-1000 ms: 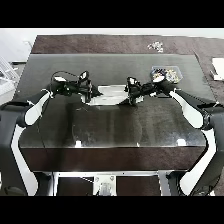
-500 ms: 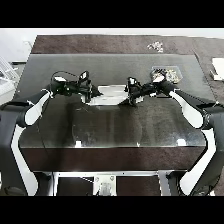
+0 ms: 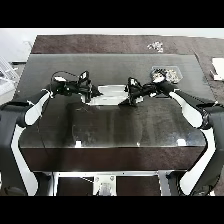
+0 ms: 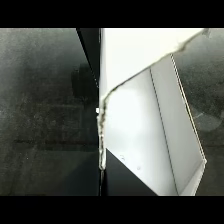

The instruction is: Fold the box and place the chain.

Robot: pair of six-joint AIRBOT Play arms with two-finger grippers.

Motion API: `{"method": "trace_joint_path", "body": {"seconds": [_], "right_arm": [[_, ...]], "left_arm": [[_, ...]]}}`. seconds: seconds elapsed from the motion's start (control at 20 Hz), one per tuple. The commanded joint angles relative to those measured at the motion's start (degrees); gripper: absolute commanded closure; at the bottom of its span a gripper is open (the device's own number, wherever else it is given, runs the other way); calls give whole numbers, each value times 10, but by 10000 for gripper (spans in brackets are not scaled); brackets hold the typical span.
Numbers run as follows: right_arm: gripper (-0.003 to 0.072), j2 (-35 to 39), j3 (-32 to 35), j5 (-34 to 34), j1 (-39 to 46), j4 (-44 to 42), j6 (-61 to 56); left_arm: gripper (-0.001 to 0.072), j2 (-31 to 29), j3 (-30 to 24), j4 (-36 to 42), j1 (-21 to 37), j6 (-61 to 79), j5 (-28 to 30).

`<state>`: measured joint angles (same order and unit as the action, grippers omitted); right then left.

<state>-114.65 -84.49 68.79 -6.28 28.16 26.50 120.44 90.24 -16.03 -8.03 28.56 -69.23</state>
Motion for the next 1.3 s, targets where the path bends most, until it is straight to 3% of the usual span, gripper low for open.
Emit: {"method": "trace_joint_path", "body": {"seconds": [0.0,0.7,0.75,0.8,0.95,1.25], "right_arm": [[124,-3,0,3,1,-12,6],[134,-5,0,7,1,-11,6],[214,-5,0,7,1,-11,5],[243,-5,0,7,1,-11,5],[180,-5,0,7,1,-11,5],[158,-5,0,7,1,-11,6]], "left_arm": [[688,0,0,-1,0,0,1],[688,0,0,-3,0,0,2],[688,0,0,-3,0,0,2],[688,0,0,-3,0,0,2],[688,0,0,-3,0,0,2],[688,0,0,-3,0,0,2]]}}
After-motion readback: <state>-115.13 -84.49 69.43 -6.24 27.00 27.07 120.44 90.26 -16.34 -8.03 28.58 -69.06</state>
